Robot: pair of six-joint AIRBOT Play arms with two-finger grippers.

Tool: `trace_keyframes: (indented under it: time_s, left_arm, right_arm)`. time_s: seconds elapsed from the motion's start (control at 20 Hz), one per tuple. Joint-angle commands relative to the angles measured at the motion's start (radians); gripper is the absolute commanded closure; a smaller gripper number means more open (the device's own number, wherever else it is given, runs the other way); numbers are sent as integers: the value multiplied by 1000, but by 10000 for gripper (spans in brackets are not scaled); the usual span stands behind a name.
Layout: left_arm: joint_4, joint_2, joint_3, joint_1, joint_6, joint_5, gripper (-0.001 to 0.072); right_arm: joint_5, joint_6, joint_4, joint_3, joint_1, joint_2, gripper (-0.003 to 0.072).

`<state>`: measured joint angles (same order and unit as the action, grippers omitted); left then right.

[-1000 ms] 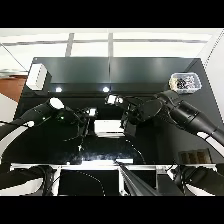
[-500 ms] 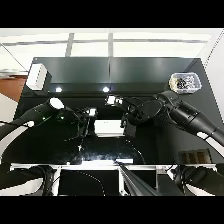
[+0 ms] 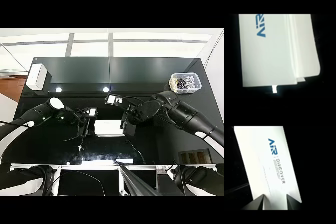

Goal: Fold the box and place the chain.

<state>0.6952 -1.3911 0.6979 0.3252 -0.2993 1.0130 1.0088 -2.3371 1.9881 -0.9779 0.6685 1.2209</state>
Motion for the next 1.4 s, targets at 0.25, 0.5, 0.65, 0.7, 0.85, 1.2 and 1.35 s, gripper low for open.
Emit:
trace_keyframes:
  time_s: [0.25,0.5,0.65,0.7,0.85,1.2,1.35]
  left_arm:
    - [0,-1,0,1,0,0,251]
    - [0,-1,0,1,0,0,251]
    - [0,-1,0,1,0,0,251]
    - [0,-1,0,1,0,0,251]
    - [0,-1,0,1,0,0,251]
    - [0,-1,0,1,0,0,251]
    - [0,-1,0,1,0,0,251]
  right_arm:
    - [0,2,-4,-1,0,1,211]
    - [1,2,-5,-1,0,1,456]
    - [2,2,-5,-1,1,2,503]
    - [2,3,-5,-1,1,2,503]
    - [2,3,-4,-1,1,2,503]
    - [-7,18,-5,-1,30,31,502]
    - [-10,38,-10,-1,31,31,472]
